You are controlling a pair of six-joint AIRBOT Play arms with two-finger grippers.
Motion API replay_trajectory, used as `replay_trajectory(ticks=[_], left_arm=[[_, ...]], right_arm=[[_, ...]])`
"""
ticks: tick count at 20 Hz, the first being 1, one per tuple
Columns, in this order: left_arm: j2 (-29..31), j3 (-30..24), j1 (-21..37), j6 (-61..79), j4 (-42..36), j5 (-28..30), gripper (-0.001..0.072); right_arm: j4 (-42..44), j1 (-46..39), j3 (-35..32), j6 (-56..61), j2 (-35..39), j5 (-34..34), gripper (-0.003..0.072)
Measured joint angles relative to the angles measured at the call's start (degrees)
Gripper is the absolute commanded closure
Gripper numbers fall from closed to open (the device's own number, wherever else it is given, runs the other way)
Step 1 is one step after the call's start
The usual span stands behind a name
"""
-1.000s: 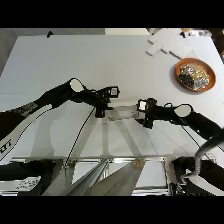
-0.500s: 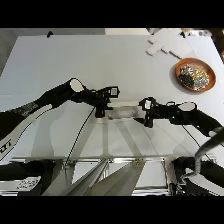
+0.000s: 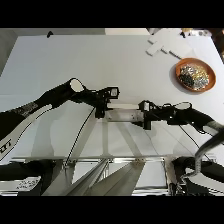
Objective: Fold the box and place the chain.
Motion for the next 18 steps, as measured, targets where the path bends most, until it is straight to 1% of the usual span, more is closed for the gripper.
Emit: replay_trajectory(ticks=[3, 8, 18], left_arm=[[0.0, 0.0, 0.0, 0.0, 0.0, 0.1, 0.0699], [0.0, 0.0, 0.0, 0.0, 0.0, 0.2, 0.0699], [0.0, 0.0, 0.0, -0.1, 0.0, 0.2, 0.0699]], right_arm=[[0.3, 0.0, 1.0, -0.3, -1.6, 0.8, 0.0033], [-0.1, 0.0, 2.3, -0.5, -4.1, 1.9, 0.0033], [-3.6, -0.4, 2.8, 2.6, -4.9, 2.3, 0.0038]])
